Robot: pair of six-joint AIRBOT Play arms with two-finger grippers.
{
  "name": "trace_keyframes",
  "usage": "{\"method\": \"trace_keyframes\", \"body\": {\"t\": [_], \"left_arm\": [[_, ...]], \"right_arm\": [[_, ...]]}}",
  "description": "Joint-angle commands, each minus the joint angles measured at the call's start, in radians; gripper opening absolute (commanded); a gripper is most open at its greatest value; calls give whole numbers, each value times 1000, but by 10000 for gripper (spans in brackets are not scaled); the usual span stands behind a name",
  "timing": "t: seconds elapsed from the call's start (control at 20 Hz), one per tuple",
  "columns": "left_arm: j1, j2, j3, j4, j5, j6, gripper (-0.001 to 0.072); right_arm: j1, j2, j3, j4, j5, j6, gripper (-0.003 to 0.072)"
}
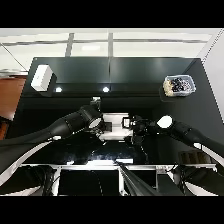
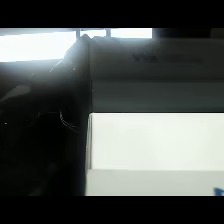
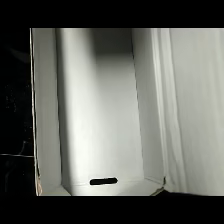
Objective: Fold the box and place the chain.
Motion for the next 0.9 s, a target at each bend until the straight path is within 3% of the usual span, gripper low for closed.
{"method": "trace_keyframes", "body": {"t": [0.0, 0.25, 0.65, 0.7, 0.8, 0.85], "left_arm": [[-1, -1, 0, -1, 1, 2, 76], [-1, -1, 0, -1, -6, 2, 29], [-1, 0, 0, -1, -21, 2, 30], [0, 0, 0, -1, -21, 2, 54], [0, 0, 2, -1, -26, 2, 278], [0, 0, 5, -1, -44, -1, 298]], "right_arm": [[0, 0, 0, 1, 0, 0, 554], [0, 0, 0, 1, 0, 0, 554], [0, 0, 0, 1, 0, -1, 555], [0, 0, 0, 1, 0, 0, 554], [0, 0, 0, 1, 0, -1, 554], [0, 0, 0, 0, 0, 0, 554]]}}
